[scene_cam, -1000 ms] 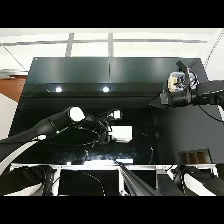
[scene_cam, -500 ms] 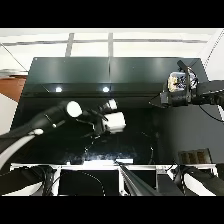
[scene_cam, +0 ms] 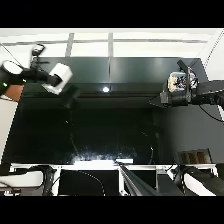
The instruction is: Fold the box and place the chain.
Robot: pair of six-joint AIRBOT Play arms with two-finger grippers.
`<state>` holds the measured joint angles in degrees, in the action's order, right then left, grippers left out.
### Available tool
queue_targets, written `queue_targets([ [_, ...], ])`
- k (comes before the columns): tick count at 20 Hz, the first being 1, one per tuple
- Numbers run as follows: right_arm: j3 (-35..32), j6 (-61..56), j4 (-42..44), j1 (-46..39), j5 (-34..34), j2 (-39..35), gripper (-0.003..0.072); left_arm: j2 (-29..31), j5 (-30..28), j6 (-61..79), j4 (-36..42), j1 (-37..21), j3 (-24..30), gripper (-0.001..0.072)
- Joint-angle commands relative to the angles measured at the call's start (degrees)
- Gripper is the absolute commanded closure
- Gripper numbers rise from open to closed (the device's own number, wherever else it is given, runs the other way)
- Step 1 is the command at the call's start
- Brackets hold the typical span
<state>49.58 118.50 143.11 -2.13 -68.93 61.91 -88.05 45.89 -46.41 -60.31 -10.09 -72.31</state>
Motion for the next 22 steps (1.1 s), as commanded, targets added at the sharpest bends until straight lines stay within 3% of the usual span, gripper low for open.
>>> queue_targets([
  [1, 0.04, -0.02, 0.00, 0.04, 0.96, -0.02, 0.0660, -11.08, 0.66, -3.58, -1.03, -8.74, -12.94, 0.0414],
  [5, 0.04, -0.24, 0.00, 0.04, 1.07, -0.02, 0.0660, -21.31, -0.04, -7.93, -8.39, -9.53, -24.52, 0.0414],
  [8, 0.04, -0.70, -0.04, 0.04, 2.43, -0.02, 0.0660, -27.36, 2.62, -12.33, -8.02, -9.44, -30.49, 0.0414],
  [9, 0.04, -0.79, -0.04, 0.04, 2.80, -0.02, 0.0660, -28.61, 3.74, -12.33, -7.08, -9.20, -31.56, 0.0369],
  [10, 0.04, -0.96, -0.04, 0.04, 2.91, -0.02, 0.0660, -28.94, 3.96, -12.37, -7.06, -8.98, -31.74, 0.0069],
  [11, 0.04, -1.11, -0.02, 0.04, 2.91, -0.02, 0.0660, -28.89, 3.98, -13.38, -7.39, -8.81, -32.04, -0.0004],
  [14, 0.04, -1.62, 0.00, 0.04, 2.64, -0.02, 0.0660, -27.76, 9.99, -16.61, -8.59, -8.76, -38.07, -0.0004],
  [17, 0.17, -1.55, -0.04, 0.00, 3.10, -0.02, 0.0660, -25.07, 21.81, -20.09, -8.70, -8.83, -47.91, -0.0004],
  [19, 1.29, -1.46, -0.44, -0.02, 3.19, -0.04, 0.0660, -20.48, 28.20, -24.11, -8.68, -8.81, -49.72, 0.0003],
  [20, 2.71, -1.46, -1.33, -0.02, 2.62, -0.07, 0.0660, -17.20, 31.21, -27.69, -8.68, -8.81, -48.81, 0.0118],
  [22, 6.91, -1.51, -4.96, -0.44, -0.24, -0.39, 0.0660, -11.15, 38.91, -33.94, -8.20, -8.81, -46.05, 0.0644],
])
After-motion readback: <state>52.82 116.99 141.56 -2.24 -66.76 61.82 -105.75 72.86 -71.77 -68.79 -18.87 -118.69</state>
